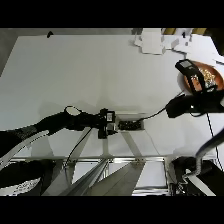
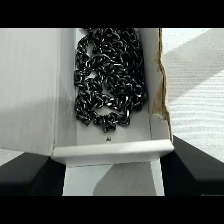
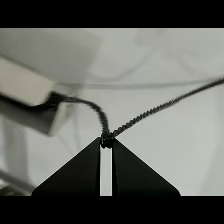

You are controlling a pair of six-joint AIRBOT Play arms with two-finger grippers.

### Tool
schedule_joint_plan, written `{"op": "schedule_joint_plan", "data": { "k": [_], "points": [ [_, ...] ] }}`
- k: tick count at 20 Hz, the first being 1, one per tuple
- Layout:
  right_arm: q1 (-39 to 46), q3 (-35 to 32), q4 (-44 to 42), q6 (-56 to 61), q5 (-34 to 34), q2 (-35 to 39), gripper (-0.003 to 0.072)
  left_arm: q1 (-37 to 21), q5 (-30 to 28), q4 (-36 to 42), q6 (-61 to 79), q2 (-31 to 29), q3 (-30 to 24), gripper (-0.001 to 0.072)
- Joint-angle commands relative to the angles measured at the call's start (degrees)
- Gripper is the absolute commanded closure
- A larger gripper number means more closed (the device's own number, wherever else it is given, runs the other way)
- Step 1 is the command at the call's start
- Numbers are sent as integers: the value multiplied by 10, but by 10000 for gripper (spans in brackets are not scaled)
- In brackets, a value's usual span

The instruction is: Fold the box and place the chain.

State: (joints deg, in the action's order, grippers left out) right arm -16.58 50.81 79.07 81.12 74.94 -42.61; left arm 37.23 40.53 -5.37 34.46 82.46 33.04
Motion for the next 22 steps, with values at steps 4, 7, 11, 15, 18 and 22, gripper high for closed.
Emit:
{"op": "schedule_joint_plan", "data": {
  "k": [4, 7, 11, 15, 18, 22],
  "points": [
    [-27, 1, -212, -61, 18, 52, 676, 0, 0, 0, 0, 0, 0, 502],
    [-27, 1, -257, -82, -1, 52, 676, 0, 0, 0, 0, 0, 0, 502],
    [-27, -23, -274, -96, -74, 47, 675, 0, 0, 0, 0, 0, 0, 502],
    [-41, -82, -279, -146, -116, 19, 675, 0, 0, 0, 0, 0, 0, 502],
    [-85, -117, -265, -167, -160, -23, 668, 0, 0, 0, 0, 0, 0, 502],
    [-109, -116, -231, -167, -167, -70, 482, 0, 0, 0, 0, 0, 0, 502]
  ]
}}
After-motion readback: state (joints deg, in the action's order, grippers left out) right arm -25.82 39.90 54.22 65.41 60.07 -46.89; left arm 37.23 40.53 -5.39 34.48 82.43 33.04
